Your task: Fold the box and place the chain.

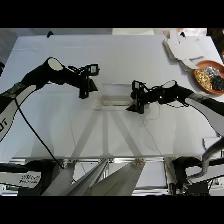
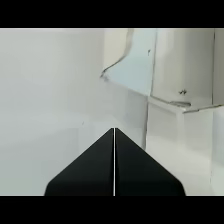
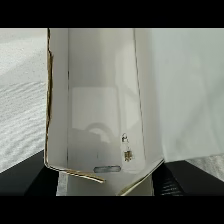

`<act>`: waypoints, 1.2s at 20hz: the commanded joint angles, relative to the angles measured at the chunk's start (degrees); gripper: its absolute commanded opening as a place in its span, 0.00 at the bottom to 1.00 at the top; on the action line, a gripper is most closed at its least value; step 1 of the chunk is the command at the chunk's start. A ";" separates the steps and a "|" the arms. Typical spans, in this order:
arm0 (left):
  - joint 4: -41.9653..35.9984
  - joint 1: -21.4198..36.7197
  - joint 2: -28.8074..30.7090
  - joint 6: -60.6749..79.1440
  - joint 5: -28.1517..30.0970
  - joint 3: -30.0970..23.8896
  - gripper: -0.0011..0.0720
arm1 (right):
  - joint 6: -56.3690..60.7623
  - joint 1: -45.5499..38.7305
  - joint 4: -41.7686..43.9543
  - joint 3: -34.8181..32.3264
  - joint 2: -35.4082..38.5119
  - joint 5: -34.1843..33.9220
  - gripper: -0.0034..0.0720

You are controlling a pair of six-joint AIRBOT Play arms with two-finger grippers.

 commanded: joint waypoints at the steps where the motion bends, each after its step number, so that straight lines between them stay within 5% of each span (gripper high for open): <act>1: 5.46 0.31 1.90 -3.04 -3.80 -0.04 0.02 | 0.04 0.04 0.04 0.04 -0.02 -0.07 0.74; 4: 5.49 -0.79 2.36 -3.06 -6.99 -2.97 0.04 | 0.04 0.04 0.04 0.04 -0.02 -0.07 0.74; 5: 5.73 -1.05 2.93 -3.06 -6.08 -5.09 0.13 | 0.04 0.04 0.04 0.04 -0.02 -0.07 0.74; 6: 6.12 -1.18 3.80 -3.15 -4.09 -7.39 0.28 | 0.04 0.04 0.02 0.04 -0.02 -0.07 0.74; 11: 6.05 -0.37 15.63 -3.41 16.02 -19.32 0.29 | 0.04 0.04 0.04 0.04 -0.02 -0.07 0.74; 12: 6.08 0.35 17.92 -4.46 16.33 -19.80 0.26 | 0.04 0.04 0.04 0.04 -0.02 -0.07 0.74; 13: 6.05 1.42 20.22 -7.78 16.11 -19.82 0.09 | 0.04 0.04 0.02 0.04 -0.02 -0.07 0.74; 14: 6.05 2.60 22.16 -12.33 16.13 -19.82 0.03 | 0.04 0.04 0.04 0.04 -0.02 -0.07 0.74; 18: 6.71 9.25 25.44 -40.50 13.22 -19.82 0.02 | 0.04 0.04 0.04 0.04 -0.02 -0.07 0.74; 24: 8.79 11.39 20.68 -61.42 4.37 -19.87 0.02 | 0.04 0.04 0.04 0.04 -0.02 -0.07 0.74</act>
